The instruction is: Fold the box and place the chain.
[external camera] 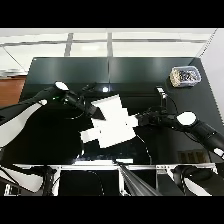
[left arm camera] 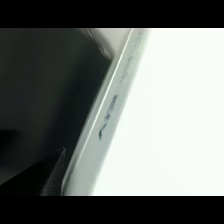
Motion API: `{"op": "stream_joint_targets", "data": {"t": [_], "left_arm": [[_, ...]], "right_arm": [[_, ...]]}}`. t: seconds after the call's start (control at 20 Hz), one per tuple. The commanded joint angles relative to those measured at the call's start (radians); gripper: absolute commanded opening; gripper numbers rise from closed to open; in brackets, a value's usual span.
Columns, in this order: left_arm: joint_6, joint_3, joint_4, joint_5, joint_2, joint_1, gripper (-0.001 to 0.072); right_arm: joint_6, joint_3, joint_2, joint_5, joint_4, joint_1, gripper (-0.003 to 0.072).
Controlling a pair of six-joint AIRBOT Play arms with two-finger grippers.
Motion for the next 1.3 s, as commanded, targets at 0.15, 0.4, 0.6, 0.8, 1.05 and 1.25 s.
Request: {"op": "stream_joint_targets", "data": {"t": [0.15,0.4,0.6,0.8,1.05,1.25], "left_arm": [[0.09,0.06,0.114,-0.068,-0.036,-0.018,0.0349],[0.132,0.06,0.108,-0.025,-0.036,-0.016,0.0104],[0.152,0.061,0.087,0.02,-0.035,-0.018,0.0027],[0.161,0.06,0.136,0.015,0.025,-0.017,0.0024],[0.423,-0.105,0.126,0.232,0.234,-0.069,0.0025],[0.801,-0.135,0.136,0.429,0.237,-0.145,0.0029]], "right_arm": [[0.0,0.0,0.0,0.0,-0.004,0.002,0.0017],[0.0,0.0,0.0,0.0,-0.007,0.001,0.0017],[-0.023,0.006,0.002,0.016,-0.018,-0.014,0.0238],[-0.023,0.14,0.014,0.317,-0.273,-0.143,0.0653],[-0.203,0.286,0.05,0.541,-0.469,-0.231,0.0652],[-0.494,0.235,0.046,0.462,-0.469,-0.154,0.0652]]}}
